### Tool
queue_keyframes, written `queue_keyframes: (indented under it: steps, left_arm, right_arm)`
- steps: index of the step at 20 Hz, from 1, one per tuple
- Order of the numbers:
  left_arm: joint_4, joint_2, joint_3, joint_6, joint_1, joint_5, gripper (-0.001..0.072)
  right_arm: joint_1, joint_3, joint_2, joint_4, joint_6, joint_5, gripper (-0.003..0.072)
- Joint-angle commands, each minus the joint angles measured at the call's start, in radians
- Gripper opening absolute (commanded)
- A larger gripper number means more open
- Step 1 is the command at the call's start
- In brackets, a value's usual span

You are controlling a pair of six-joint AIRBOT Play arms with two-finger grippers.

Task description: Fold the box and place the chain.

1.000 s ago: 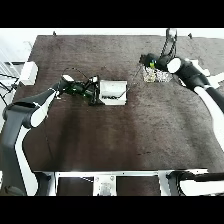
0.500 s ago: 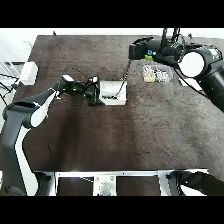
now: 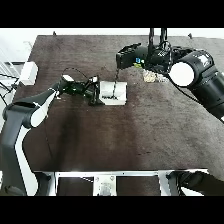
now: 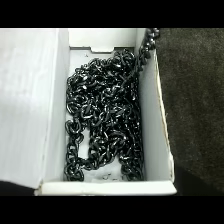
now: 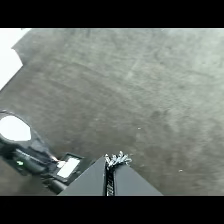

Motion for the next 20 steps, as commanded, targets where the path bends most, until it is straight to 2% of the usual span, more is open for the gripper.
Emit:
queue_keyframes:
  steps: [1,8,20]
  left_arm:
    - [0.0,0.0,0.0,0.0,0.0,0.0,0.0474]
    - [0.0,0.0,0.0,0.0,0.0,0.0,0.0474]
    - [0.0,0.0,0.0,0.0,0.0,0.001,0.0474]
  right_arm:
    - [-0.027,0.005,0.002,-0.119,0.006,0.001,0.001]
    - [-0.062,0.066,0.007,-0.238,0.031,0.129,0.0009]
    - [0.033,0.066,0.005,-0.229,0.058,0.148,0.001]
